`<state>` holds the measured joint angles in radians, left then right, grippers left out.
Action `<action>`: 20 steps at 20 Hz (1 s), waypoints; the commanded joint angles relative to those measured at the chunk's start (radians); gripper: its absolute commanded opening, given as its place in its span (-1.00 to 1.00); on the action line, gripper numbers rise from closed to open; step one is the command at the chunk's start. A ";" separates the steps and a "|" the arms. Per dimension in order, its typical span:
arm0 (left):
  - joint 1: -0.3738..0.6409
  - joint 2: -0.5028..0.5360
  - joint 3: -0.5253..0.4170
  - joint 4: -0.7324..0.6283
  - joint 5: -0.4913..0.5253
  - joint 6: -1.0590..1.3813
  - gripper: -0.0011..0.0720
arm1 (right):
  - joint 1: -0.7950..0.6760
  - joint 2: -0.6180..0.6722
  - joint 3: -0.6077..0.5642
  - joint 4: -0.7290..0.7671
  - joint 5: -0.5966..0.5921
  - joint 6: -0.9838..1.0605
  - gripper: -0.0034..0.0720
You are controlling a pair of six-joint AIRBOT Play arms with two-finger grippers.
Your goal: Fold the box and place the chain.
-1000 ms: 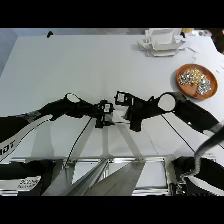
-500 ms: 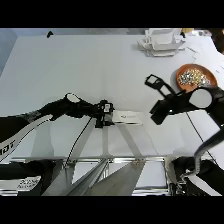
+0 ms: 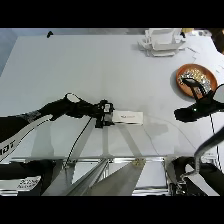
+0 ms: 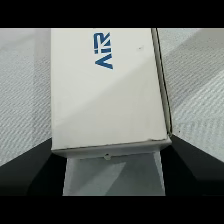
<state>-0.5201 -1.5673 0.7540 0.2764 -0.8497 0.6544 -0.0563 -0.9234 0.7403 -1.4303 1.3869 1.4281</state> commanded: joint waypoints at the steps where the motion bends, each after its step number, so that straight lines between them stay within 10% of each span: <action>1: 0.001 0.001 0.001 0.000 0.000 0.000 -0.73 | -0.020 0.001 -0.007 0.017 0.019 0.093 -0.89; 20: 0.016 0.038 0.001 -0.108 0.000 -0.031 -0.95 | -0.020 0.001 -0.007 0.020 0.019 0.093 -0.89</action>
<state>-0.5144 -1.5555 0.7536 0.2165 -0.8433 0.6540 -0.0753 -0.9234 0.7338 -1.4109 1.4067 1.5215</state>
